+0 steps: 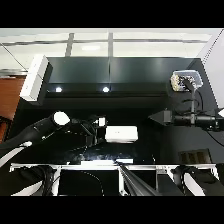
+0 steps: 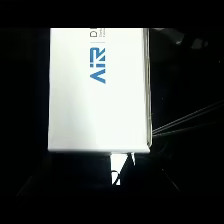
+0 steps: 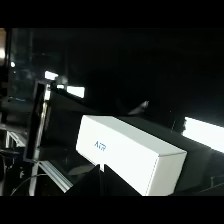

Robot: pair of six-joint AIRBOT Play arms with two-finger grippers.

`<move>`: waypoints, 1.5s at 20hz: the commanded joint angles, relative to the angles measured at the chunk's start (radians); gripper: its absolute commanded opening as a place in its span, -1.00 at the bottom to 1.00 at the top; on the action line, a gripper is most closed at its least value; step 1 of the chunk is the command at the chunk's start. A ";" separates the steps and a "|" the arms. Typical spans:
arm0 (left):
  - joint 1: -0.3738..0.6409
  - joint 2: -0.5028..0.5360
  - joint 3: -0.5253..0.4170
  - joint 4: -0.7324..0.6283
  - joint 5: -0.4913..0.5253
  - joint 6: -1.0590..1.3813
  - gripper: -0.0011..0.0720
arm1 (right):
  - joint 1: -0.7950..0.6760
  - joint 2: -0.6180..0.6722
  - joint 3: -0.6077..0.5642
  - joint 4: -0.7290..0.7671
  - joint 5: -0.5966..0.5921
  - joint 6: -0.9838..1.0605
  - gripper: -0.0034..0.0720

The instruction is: Fold the box and place the chain.

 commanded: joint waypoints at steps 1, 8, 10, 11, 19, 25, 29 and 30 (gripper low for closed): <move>0.015 0.118 0.001 0.186 -0.039 -0.233 1.00 | -0.050 0.029 0.000 -0.050 0.025 -0.001 -0.81; -0.092 0.162 0.111 0.148 -0.065 -0.446 0.99 | -0.050 0.029 0.000 -0.072 -0.016 -0.001 -0.81; -0.125 0.074 0.155 0.148 -0.034 -0.446 0.99 | -0.050 0.029 0.000 -0.072 -0.024 0.000 -0.81; -0.139 0.032 0.182 0.153 -0.020 -0.446 0.99 | -0.050 0.029 0.000 -0.072 -0.024 0.000 -0.81; -0.221 -0.159 0.304 0.132 0.002 -0.446 0.98 | -0.050 0.029 0.000 -0.072 -0.025 0.006 -0.81; -0.225 -0.159 0.304 0.131 -0.003 -0.446 0.99 | -0.050 0.029 0.000 -0.072 -0.033 0.008 -0.81; -0.229 -0.159 0.304 0.132 -0.002 -0.446 0.99 | -0.050 0.029 -0.001 -0.072 -0.033 0.008 -0.81; -0.229 -0.161 0.304 0.132 -0.002 -0.446 0.99 | -0.050 0.029 -0.001 -0.072 -0.033 0.008 -0.81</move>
